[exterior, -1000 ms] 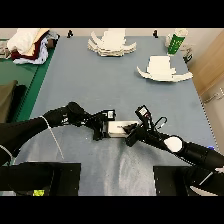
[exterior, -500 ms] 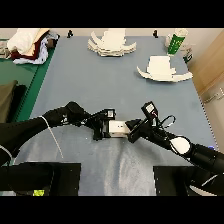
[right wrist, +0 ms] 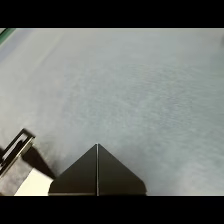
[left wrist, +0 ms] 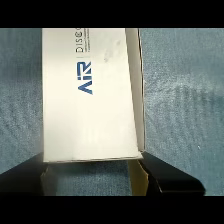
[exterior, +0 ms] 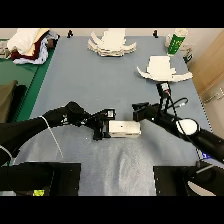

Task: Fold the box.

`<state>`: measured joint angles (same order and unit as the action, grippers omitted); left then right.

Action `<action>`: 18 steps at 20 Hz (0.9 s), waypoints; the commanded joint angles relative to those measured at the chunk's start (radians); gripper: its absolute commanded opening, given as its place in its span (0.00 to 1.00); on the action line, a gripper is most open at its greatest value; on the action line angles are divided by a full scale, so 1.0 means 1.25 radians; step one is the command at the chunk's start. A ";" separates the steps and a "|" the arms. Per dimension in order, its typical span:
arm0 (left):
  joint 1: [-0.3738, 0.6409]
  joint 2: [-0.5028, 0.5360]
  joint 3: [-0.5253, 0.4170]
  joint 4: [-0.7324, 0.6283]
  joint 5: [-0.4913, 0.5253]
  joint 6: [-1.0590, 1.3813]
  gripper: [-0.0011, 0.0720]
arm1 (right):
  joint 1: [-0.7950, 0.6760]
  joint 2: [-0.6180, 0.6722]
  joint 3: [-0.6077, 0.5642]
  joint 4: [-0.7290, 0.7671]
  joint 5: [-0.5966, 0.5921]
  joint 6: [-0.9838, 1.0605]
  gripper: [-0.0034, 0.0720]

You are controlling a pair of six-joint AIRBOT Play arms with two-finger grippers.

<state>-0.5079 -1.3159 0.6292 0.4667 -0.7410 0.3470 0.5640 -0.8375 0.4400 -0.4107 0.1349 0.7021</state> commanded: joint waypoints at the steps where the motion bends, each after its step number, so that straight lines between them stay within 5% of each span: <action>1: 0.000 0.000 0.000 0.001 0.000 0.000 0.47 | -0.142 -0.137 0.140 -0.201 0.233 0.233 0.05; 4: 0.000 0.000 0.000 0.001 0.001 0.000 0.47 | -0.173 -0.272 0.315 -0.712 0.455 0.615 0.05; 6: 0.000 0.000 0.000 0.001 0.000 0.000 0.47 | -0.173 -0.335 0.407 -0.951 0.600 0.788 0.05; 18: 0.094 0.072 0.012 0.004 0.001 -0.100 0.47 | -0.174 -0.357 0.459 -1.009 0.646 0.949 0.05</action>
<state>-0.4358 -1.2510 0.6422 0.4675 -0.7422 0.2630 0.3470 -1.2808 1.0084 -1.6371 0.9295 1.8339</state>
